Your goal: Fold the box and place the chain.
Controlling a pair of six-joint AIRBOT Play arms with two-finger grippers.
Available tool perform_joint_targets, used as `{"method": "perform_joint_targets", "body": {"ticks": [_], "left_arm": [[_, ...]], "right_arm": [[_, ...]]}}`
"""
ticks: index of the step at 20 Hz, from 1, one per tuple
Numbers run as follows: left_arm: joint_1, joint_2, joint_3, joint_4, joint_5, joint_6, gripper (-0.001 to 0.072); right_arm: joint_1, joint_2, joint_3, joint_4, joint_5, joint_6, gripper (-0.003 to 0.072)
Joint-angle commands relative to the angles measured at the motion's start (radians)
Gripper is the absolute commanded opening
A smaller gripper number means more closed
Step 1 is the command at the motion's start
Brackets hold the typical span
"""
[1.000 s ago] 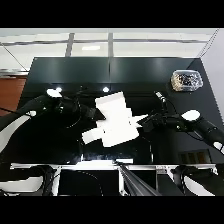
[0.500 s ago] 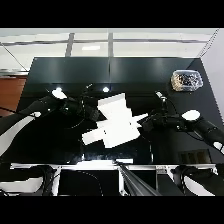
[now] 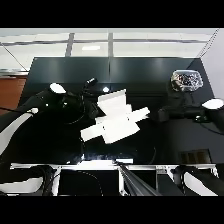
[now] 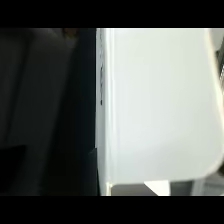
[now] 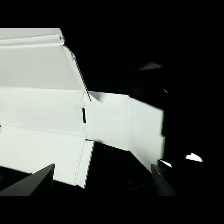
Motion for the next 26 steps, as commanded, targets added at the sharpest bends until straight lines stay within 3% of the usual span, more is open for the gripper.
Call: {"method": "perform_joint_targets", "body": {"ticks": [1,3,7,14,20,26], "left_arm": [[-0.035,0.043,0.015,0.062,0.016,0.208,0.0023],[-0.088,0.05,0.007,0.108,0.081,0.325,0.0023],[-0.15,0.044,-0.046,0.147,0.371,0.405,0.0026],[-0.143,0.032,-0.059,0.167,0.278,0.469,0.0028],[-0.146,0.034,-0.057,0.17,0.186,0.606,0.0027],[-0.146,0.034,-0.057,0.169,0.21,0.599,0.0027]], "right_arm": [[-0.087,0.001,0.085,-0.079,0.156,-0.109,0.07],[-0.047,0.0,0.083,-0.13,0.076,-0.193,0.0699],[0.109,-0.001,0.08,-0.237,-0.09,-0.306,0.0699],[0.277,-0.003,0.01,-0.243,-0.256,-0.463,0.0699],[0.338,-0.003,-0.038,-0.243,-0.237,-0.504,0.0699],[0.438,-0.024,-0.083,-0.243,-0.254,-0.533,0.0699]]}}
